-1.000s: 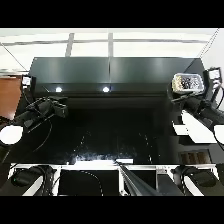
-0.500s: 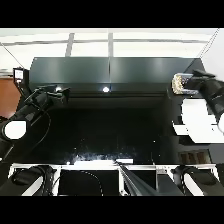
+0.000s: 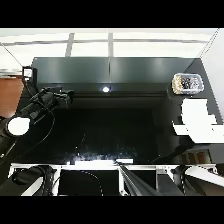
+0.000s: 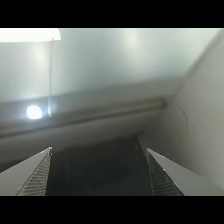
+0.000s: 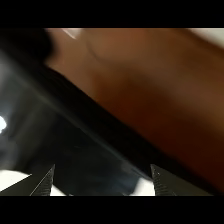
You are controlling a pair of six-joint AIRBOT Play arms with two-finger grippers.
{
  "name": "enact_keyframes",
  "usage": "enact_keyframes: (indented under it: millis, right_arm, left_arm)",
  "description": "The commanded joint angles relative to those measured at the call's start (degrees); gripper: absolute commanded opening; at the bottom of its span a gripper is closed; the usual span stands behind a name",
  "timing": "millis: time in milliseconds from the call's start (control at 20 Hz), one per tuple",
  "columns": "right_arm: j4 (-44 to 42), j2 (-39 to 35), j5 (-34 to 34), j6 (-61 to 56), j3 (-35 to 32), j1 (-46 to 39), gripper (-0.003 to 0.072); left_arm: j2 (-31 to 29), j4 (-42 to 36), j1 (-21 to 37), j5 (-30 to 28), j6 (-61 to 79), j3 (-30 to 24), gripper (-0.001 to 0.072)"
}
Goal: Fold the box and place the chain.
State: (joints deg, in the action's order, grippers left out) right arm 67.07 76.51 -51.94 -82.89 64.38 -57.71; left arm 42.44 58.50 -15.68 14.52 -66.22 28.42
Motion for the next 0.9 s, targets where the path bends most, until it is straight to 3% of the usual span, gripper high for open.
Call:
enact_keyframes:
  millis: [0,150,200,250,500,550,600,650,850]
  right_arm:
    - [-1.1,9.3,-17.0,10.2,7.2,-8.7,0.072]
    - [-1.7,15.8,-27.6,26.8,10.4,-7.5,0.072]
    - [-1.7,17.2,-29.0,30.1,10.5,-6.6,0.068]
    - [-1.9,18.0,-28.7,31.4,10.5,-5.9,0.0534]
    - [1.9,18.6,-25.1,34.7,10.5,-2.3,0.0509]
    - [2.6,18.6,-25.2,34.7,10.5,-2.1,0.0388]
    - [2.2,18.6,-25.5,34.3,10.5,-2.2,0.019]
    - [1.9,18.6,-26.6,34.3,10.5,-2.2,0.0067]
    - [-5.7,18.5,-33.1,34.3,10.5,-2.0,0.0053]
  left_arm:
    - [0.1,-0.1,-0.1,3.6,0.0,0.1,0.0713]
    - [0.1,-0.1,-0.1,3.6,0.0,0.1,0.0713]
    - [0.1,-0.7,-0.1,3.6,0.0,0.1,0.0712]
    - [0.1,-0.7,-0.1,3.6,0.0,0.1,0.071]
    - [0.1,-1.0,-0.1,3.6,-0.3,0.1,0.0709]
    - [0.1,-1.0,-0.1,3.7,-0.3,0.1,0.0709]
    - [0.1,-1.0,-0.1,3.8,-0.3,0.1,0.0709]
    - [0.1,-1.0,-0.1,3.8,-0.3,0.1,0.0709]
    - [0.1,-1.0,-0.1,3.8,-0.3,0.1,0.0709]
